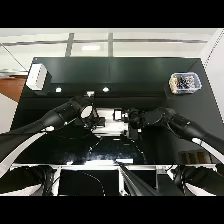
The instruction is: Fold the box and place the chain.
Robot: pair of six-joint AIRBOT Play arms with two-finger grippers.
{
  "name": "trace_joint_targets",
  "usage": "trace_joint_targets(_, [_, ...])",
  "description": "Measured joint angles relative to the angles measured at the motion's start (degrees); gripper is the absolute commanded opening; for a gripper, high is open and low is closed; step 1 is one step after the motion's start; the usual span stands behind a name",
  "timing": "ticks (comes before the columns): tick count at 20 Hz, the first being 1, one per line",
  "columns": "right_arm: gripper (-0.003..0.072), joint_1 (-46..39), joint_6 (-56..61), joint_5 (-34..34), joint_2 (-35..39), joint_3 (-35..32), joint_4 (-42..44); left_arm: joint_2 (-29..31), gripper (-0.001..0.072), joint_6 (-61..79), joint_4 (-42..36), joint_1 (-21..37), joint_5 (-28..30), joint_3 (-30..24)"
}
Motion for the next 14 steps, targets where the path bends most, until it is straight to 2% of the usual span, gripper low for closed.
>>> trace_joint_targets(3, [0.0709, -0.20, 0.87, -4.07, 1.79, -0.28, -4.55, -0.02, 0.0027, 2.40, -0.72, 0.00, 0.81, -0.44])
trace_joint_targets(6, [0.0707, -0.13, 1.01, -4.92, 1.99, -1.07, -6.43, -0.07, 0.0026, 3.89, -1.11, 0.00, 1.51, -0.61])
trace_joint_targets(7, [0.0576, 0.11, 0.85, -4.20, 1.62, -1.25, -6.05, -0.11, 0.0026, 4.37, -1.18, 0.00, 1.64, -0.63])
trace_joint_targets(8, [0.0487, 0.50, 0.26, -3.52, 1.05, -1.36, -5.46, -0.13, 0.0026, 4.70, -1.29, 0.00, 1.73, -0.68])
trace_joint_targets(10, [0.0474, 1.70, -0.52, -1.03, -0.07, -1.53, -4.39, -0.17, 0.0027, 5.11, -1.36, 0.00, 1.88, -0.70])
trace_joint_targets(11, [0.0258, 2.38, -0.72, -0.02, -0.61, -1.57, -4.20, -0.20, 0.0026, 5.29, -1.42, 0.00, 1.95, -0.72])
trace_joint_targets(12, [0.0194, 3.04, -0.96, 1.22, -1.14, -1.64, -3.89, -0.20, 0.0026, 5.31, -1.49, 0.00, 1.95, -0.72])
trace_joint_targets(14, [0.0191, 4.07, -0.94, 2.40, -1.84, -1.64, -2.27, -0.22, 0.0026, 5.53, -1.51, 0.00, 2.03, -0.72])
